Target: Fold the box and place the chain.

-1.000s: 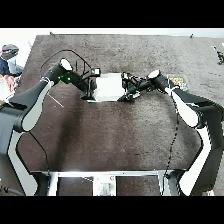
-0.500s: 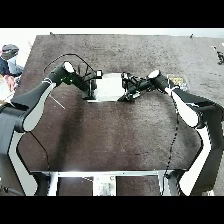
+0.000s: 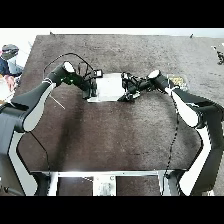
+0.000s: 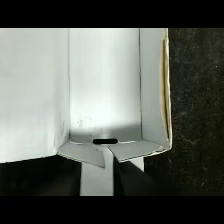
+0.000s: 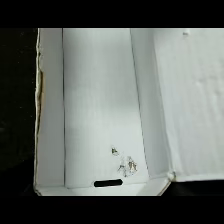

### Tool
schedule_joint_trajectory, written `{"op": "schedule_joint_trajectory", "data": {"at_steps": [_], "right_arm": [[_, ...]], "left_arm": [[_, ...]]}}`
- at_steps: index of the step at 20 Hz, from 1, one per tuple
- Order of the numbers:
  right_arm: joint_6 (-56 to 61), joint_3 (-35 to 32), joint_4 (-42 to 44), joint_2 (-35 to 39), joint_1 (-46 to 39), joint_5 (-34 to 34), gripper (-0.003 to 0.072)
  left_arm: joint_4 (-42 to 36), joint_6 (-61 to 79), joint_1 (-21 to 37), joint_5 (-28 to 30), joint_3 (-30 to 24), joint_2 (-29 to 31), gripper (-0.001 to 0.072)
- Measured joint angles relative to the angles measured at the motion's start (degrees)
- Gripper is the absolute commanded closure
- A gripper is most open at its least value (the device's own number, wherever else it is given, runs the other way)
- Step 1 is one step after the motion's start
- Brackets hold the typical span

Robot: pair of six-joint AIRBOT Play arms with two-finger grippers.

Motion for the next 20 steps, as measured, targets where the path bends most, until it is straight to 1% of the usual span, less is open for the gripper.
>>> {"op": "schedule_joint_trajectory", "data": {"at_steps": [7,12,17,18,19,20], "right_arm": [[0.0,0.0,0.0,0.0,0.0,0.0,0.0073],[0.0,0.0,0.0,0.0,0.0,0.0,0.0073],[0.0,0.0,0.0,0.0,0.0,0.0,0.0073],[0.0,0.0,0.0,0.0,0.0,0.0,0.0073],[0.0,0.0,0.0,0.0,0.0,0.0,0.0073],[0.0,0.0,0.0,0.0,0.0,0.0,0.0073]], "left_arm": [[-4.5,1.0,0.0,-2.1,0.0,-1.2,0.0698],[-7.9,2.6,0.0,-2.3,0.0,-1.9,0.0697],[-9.4,3.0,0.0,-2.5,0.0,-2.1,0.0696],[-9.4,3.0,0.0,-2.6,0.0,-2.1,0.0536],[-9.5,3.0,0.0,-2.6,0.0,-2.1,0.0249],[-9.5,3.0,0.0,-2.6,0.0,-2.1,0.0162]]}}
